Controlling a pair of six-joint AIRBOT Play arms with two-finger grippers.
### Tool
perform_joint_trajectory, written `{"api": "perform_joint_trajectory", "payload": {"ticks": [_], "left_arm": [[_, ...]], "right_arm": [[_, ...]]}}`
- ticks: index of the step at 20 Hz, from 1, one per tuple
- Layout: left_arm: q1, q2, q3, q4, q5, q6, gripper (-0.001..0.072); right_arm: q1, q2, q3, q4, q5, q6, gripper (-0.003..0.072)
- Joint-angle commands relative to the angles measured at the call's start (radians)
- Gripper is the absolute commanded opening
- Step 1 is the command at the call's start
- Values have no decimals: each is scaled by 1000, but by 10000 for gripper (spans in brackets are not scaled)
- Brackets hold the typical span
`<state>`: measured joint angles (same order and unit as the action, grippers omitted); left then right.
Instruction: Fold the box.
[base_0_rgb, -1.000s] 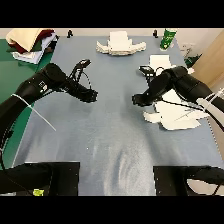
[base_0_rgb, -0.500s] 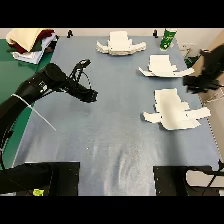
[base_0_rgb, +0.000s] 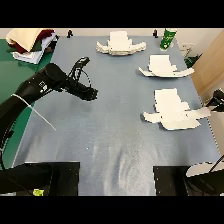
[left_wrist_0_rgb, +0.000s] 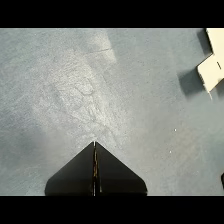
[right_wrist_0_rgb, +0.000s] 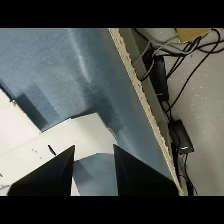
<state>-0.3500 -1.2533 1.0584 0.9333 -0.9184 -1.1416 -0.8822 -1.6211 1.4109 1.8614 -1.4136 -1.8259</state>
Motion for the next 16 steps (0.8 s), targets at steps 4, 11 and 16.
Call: {"api": "perform_joint_trajectory", "payload": {"ticks": [4, 11, 16], "left_arm": [[0, 0, 0, -45, 3, -1, 14], [0, 0, 0, -97, -14, 0, 14], [0, 0, 0, -109, -15, 0, 14]], "right_arm": [[-37, -97, 73, 37, -31, -129, 389], [-18, -135, 65, 132, -124, -219, 333], [79, -135, 9, 270, -204, -236, 2]]}}
